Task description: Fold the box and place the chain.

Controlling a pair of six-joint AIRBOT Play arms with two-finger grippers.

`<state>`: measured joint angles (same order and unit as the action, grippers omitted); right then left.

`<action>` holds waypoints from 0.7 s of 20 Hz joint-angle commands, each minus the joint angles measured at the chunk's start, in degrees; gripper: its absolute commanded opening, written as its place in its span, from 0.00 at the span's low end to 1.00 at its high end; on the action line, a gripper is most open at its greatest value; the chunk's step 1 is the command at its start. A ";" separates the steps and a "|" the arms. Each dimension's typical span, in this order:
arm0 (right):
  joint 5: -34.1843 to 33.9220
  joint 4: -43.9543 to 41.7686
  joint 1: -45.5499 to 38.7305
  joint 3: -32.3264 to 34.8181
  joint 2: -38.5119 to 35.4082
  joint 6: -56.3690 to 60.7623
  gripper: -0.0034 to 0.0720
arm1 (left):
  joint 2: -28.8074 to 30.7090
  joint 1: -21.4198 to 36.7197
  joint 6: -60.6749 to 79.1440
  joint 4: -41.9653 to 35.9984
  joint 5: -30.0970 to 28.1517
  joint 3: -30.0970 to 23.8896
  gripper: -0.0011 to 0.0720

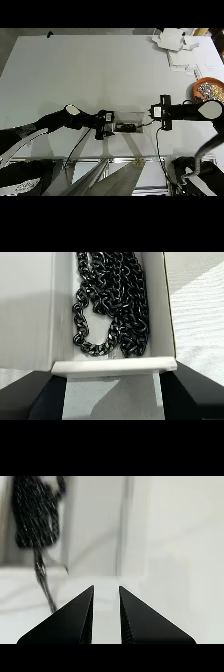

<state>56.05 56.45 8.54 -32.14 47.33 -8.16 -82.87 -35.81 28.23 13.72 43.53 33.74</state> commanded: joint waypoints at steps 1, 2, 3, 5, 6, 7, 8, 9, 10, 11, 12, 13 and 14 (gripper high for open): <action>0.59 6.73 -7.78 0.00 3.23 -3.06 0.29 | 0.00 0.00 0.00 0.02 -0.02 0.02 0.39; -0.09 6.99 -8.70 0.00 5.03 -3.04 0.29 | 0.00 0.00 0.02 0.02 -0.02 0.02 0.39; -0.48 6.97 -9.03 0.00 7.08 -3.06 0.29 | 0.00 0.00 0.02 0.02 -0.02 0.02 0.39; -1.27 6.71 -8.94 0.00 11.28 -4.31 0.29 | 0.00 0.00 0.02 0.02 0.00 0.02 0.39; -1.73 6.58 -8.96 0.00 13.42 -5.62 0.29 | 0.00 0.00 0.00 0.00 -0.02 0.02 0.39; -1.90 6.62 -8.96 0.00 15.28 -6.19 0.29 | 0.00 0.00 0.02 0.02 -0.02 0.02 0.39; -1.92 6.60 -8.96 0.00 16.98 -6.99 0.29 | 0.00 0.00 0.02 0.02 -0.02 0.02 0.39; -1.95 6.60 -8.96 0.00 18.18 -7.37 0.29 | 0.00 0.00 0.02 0.02 -0.02 0.02 0.39; -2.19 6.60 -8.96 0.00 19.08 -7.37 0.29 | 0.00 0.00 0.00 0.02 -0.02 0.02 0.39; -2.34 6.60 -8.96 0.00 19.65 -7.37 0.29 | 0.00 0.00 0.00 0.02 -0.02 0.02 0.39; -2.34 6.58 -8.96 0.00 20.13 -7.37 0.29 | 0.00 0.00 0.02 0.02 -0.02 0.02 0.39; -2.34 6.58 -8.96 0.00 20.46 -7.37 0.29 | 0.00 0.00 0.00 0.02 -0.02 0.02 0.39; -2.40 6.58 -8.96 0.00 20.74 -7.37 0.29 | 0.00 0.00 0.00 0.02 -0.02 0.02 0.39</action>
<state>53.84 62.87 -0.34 -32.16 66.26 -14.94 -82.87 -35.81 28.23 13.72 43.53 33.74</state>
